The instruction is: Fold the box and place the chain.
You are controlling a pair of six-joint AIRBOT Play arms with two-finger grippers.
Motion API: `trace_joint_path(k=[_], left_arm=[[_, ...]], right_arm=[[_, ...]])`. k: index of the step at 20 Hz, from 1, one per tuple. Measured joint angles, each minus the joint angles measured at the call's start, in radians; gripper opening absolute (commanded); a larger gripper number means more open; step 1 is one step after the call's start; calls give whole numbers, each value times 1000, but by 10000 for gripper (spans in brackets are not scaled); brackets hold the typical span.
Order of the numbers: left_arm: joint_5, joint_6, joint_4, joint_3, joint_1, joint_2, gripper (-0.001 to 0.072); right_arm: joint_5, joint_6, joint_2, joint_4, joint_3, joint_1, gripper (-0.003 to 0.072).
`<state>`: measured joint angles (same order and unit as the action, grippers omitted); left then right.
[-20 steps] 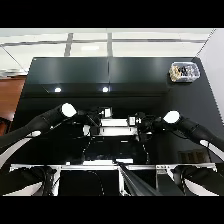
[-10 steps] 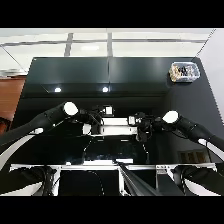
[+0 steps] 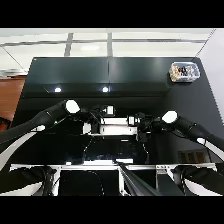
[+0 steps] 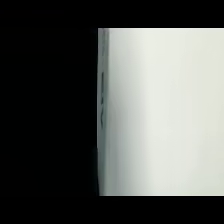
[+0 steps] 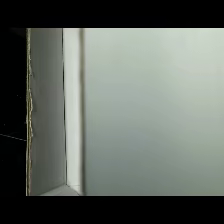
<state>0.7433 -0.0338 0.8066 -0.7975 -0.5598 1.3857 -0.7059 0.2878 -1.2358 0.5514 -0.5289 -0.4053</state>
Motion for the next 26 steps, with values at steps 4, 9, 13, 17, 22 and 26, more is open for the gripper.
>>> trace_joint_path(k=[4, 9, 13, 17, 22, 26], left_arm=[[1, 0, 2, -1, 0, 0, 28], [1, 0, 3, -1, 0, 0, 28], [1, 0, 3, -1, 0, 0, 29], [1, 0, 3, -1, 0, 0, 29], [1, 0, 3, -1, 0, 0, 29], [0, 0, 3, -1, 0, 0, 28]], right_arm=[[4, -24, -2, 1, 0, 13, 707], [5, -42, -7, -1, 0, 21, 707], [6, -47, -10, -2, 0, 22, 706], [9, -48, -11, -2, 0, 21, 706], [10, -48, -12, -1, 0, 19, 706], [11, -49, -13, 5, 0, 13, 706]])
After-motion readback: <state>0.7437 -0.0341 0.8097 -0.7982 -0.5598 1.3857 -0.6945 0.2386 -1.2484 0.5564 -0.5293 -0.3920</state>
